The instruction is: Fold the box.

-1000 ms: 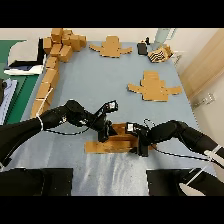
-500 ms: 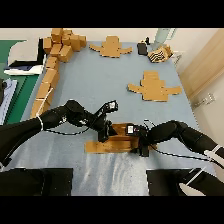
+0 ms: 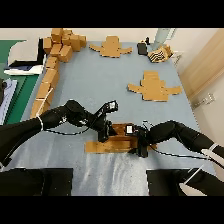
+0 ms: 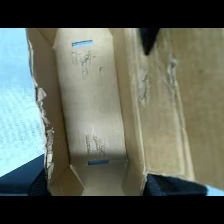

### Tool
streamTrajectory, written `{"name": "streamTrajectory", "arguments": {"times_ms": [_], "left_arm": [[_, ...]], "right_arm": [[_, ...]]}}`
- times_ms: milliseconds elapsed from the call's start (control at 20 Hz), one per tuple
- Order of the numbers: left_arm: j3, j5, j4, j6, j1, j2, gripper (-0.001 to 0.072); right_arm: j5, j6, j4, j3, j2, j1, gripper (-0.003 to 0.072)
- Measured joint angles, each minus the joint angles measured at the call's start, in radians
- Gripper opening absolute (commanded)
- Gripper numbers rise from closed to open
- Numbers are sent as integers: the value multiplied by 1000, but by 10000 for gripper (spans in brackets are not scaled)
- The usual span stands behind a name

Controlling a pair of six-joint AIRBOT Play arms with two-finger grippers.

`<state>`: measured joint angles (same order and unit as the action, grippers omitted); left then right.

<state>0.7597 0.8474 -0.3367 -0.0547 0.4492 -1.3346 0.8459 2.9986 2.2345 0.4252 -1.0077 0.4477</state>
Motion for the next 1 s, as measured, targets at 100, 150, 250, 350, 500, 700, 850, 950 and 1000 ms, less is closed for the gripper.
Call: {"name": "streamTrajectory", "arguments": {"times_ms": [100,150,250,350,500,700,850,950,1000], "left_arm": [[0,0,0,0,0,0,14],[0,0,0,0,0,0,14],[0,3,0,0,0,0,14],[0,3,0,0,0,0,14],[0,2,0,0,0,0,14],[0,1,0,0,1,0,14],[0,1,0,0,1,0,14],[0,0,0,0,1,0,14],[0,0,0,0,1,0,14]], "right_arm": [[0,2,1,-1,-2,0,632],[0,3,1,-2,-2,0,574],[-1,4,0,-2,-2,0,524],[2,3,-3,-2,-2,0,523],[18,3,-9,-2,-2,-1,524],[26,3,-21,-2,-2,-1,523],[26,3,-24,-2,-2,-1,524],[26,3,-27,-2,-2,-1,542],[26,3,-29,-2,-2,-2,542]]}}
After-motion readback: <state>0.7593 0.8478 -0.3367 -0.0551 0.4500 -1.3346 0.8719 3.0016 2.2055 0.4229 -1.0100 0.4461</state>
